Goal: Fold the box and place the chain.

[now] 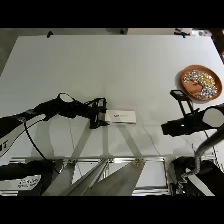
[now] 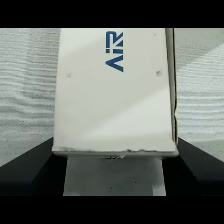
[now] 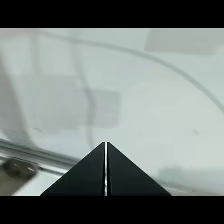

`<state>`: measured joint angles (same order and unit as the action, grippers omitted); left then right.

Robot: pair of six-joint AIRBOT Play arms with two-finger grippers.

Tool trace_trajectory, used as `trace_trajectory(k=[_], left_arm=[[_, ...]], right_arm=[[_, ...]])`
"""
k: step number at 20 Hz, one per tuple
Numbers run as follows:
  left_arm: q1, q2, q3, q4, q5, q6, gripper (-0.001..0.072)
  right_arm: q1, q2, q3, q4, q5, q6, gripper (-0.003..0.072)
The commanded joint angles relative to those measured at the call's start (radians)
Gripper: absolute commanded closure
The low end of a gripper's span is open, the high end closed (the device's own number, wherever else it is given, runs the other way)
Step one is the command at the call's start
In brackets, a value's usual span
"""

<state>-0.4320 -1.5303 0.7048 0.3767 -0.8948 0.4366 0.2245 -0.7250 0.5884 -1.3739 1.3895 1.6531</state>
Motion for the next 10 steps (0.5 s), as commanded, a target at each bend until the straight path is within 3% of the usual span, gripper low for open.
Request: trace_trajectory(k=[1,4,5,6,10], left_arm=[[0.0,0.0,0.0,-0.003,-0.021,0.0,0.0435],[0.0,0.0,0.0,-0.018,-0.029,0.0,0.0438],[0.0,0.0,0.0,-0.026,-0.037,0.0,0.0477],[0.002,0.002,0.0,-0.022,-0.048,0.0,0.0699],[0.009,0.083,0.0,-0.017,-0.032,-0.11,0.0704]], right_arm=[[-0.085,0.002,0.005,-0.135,0.16,0.077,0.0674],[-0.084,0.002,0.005,-0.134,0.089,0.077,0.0674],[-0.084,0.002,0.005,-0.133,0.07,0.077,0.0674],[-0.084,0.002,0.005,-0.133,0.056,0.076,0.0674],[-0.084,0.002,0.005,-0.133,0.027,0.074,0.0674]])
